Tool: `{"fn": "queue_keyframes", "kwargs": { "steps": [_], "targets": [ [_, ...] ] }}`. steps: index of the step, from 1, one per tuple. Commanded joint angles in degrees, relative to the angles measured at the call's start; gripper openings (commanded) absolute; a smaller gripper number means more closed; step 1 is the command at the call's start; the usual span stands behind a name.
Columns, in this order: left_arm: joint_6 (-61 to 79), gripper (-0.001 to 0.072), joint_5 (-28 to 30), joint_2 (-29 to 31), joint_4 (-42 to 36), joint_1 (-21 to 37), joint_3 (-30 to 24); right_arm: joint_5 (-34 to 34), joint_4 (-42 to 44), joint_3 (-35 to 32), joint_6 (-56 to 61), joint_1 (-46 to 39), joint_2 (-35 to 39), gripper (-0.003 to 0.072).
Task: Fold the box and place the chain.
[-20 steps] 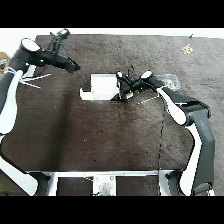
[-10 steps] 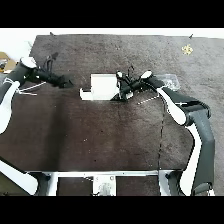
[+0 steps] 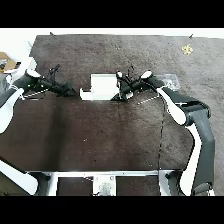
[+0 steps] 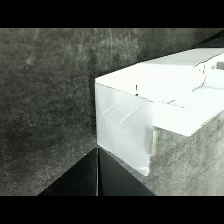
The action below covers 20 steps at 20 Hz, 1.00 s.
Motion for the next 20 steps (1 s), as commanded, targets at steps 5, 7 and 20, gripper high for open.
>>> {"fn": "queue_keyframes", "kwargs": {
  "steps": [5, 7, 20],
  "targets": [
    [0.7, 0.0010, 0.6, -2.4, -1.2, 0.1, -0.3, 0.0, 0.0, 0.0, 0.0, 0.0, 0.0, 0.0455],
    [1.2, 0.0010, 1.0, -2.4, -1.2, 0.0, -0.3, 0.0, 0.0, 0.0, 0.0, 0.0, 0.0, 0.0455],
    [4.9, 0.0011, 4.2, -3.5, -1.6, -4.7, -0.1, 0.0, 0.0, 0.0, 0.0, 0.0, 0.0, 0.0455]
  ]
}}
